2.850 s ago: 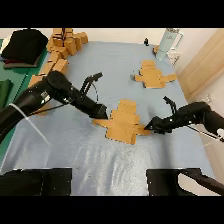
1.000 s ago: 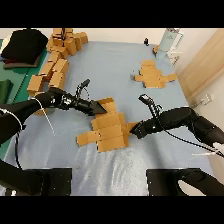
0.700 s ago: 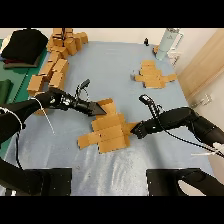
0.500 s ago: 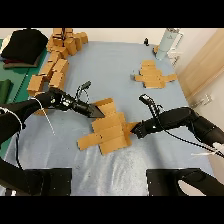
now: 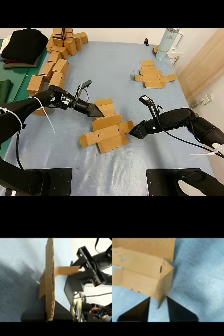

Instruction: Fold the box.

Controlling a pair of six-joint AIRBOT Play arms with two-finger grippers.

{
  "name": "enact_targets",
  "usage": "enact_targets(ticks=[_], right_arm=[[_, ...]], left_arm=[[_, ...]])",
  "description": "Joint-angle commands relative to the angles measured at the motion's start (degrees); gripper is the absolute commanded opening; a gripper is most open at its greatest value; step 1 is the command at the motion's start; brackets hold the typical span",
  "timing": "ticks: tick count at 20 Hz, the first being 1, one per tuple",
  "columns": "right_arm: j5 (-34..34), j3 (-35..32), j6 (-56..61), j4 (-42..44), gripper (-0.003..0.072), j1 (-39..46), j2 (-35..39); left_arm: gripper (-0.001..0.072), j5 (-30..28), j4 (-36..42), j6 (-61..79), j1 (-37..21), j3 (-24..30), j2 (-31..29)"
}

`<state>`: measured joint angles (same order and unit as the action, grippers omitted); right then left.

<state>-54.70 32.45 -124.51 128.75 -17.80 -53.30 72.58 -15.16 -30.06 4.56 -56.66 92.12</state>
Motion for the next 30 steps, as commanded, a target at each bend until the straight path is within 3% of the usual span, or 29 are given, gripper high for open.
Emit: enact_targets(ticks=[1, 5, 9, 12, 16, 22, 23, 25, 30], right_arm=[[2.08, -0.26, 0.24, 0.02, 0.0365, 0.00, 0.04], [7.23, -0.24, 2.12, -1.46, 0.0365, 0.74, 0.04], [12.39, -0.13, 14.47, -10.38, 0.0365, 3.56, 0.07], [13.51, -0.13, 22.93, -14.10, 0.0356, 8.02, 0.11], [16.96, -0.13, 27.34, -14.14, 0.0356, 12.07, 0.15], [20.02, -0.15, 28.33, -12.48, 0.0355, 12.52, 0.13], [20.04, -0.15, 28.33, -12.37, 0.0340, 12.52, 0.11], [20.06, -0.15, 28.33, -11.87, 0.0157, 12.52, 0.11], [20.37, -0.15, 28.30, -11.87, 0.0141, 12.48, 0.11]], left_arm=[[0.0013, 0.07, 0.07, 1.70, 0.02, -0.24, 0.02], [0.0013, 0.35, 0.63, 2.16, 0.20, -0.24, 0.02], [0.0009, 0.31, 4.48, 10.08, 2.75, -0.87, -0.79], [0.0009, -6.78, 5.84, 17.55, 9.40, -0.85, -4.33], [0.0009, -18.64, 0.72, 26.38, 17.70, -0.59, -7.37], [0.0010, -22.38, -0.57, 33.68, 22.18, -0.57, -7.04], [0.0011, -22.82, -0.57, 33.68, 22.10, -0.55, -6.75], [0.0011, -23.02, -0.50, 33.68, 22.01, 0.02, -6.14], [0.0011, -22.56, -0.57, 33.57, 22.01, 1.64, -5.79]])
